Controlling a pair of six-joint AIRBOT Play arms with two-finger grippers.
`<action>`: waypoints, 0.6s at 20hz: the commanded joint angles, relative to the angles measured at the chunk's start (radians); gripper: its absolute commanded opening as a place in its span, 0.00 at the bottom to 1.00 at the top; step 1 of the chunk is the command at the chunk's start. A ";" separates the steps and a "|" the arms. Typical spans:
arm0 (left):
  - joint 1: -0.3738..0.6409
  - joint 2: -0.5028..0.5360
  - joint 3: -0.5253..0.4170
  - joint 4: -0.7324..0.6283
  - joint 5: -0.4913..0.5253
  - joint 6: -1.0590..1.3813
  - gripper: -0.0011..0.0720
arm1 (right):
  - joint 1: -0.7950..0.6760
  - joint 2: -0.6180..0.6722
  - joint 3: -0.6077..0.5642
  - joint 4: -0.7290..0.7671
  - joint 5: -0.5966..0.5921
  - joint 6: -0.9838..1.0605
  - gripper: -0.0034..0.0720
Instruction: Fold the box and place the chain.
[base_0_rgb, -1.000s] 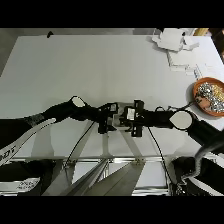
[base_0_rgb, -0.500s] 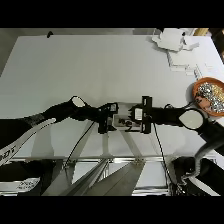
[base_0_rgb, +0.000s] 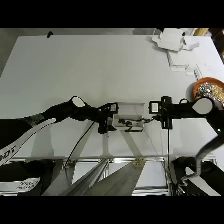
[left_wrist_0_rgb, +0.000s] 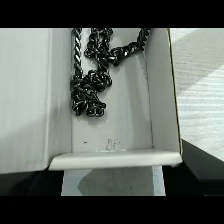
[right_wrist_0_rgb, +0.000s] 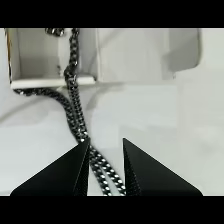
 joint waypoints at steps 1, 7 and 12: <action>0.000 0.001 0.000 0.000 0.000 0.000 0.52 | -0.025 -0.130 0.000 0.019 0.001 -0.085 0.35; 0.001 0.000 0.000 0.000 0.000 0.000 0.52 | -0.025 -0.175 0.000 0.095 -0.003 -0.203 0.35; 0.000 0.001 0.000 0.000 0.000 0.000 0.52 | -0.025 -0.177 -0.037 0.134 -0.037 -0.242 0.36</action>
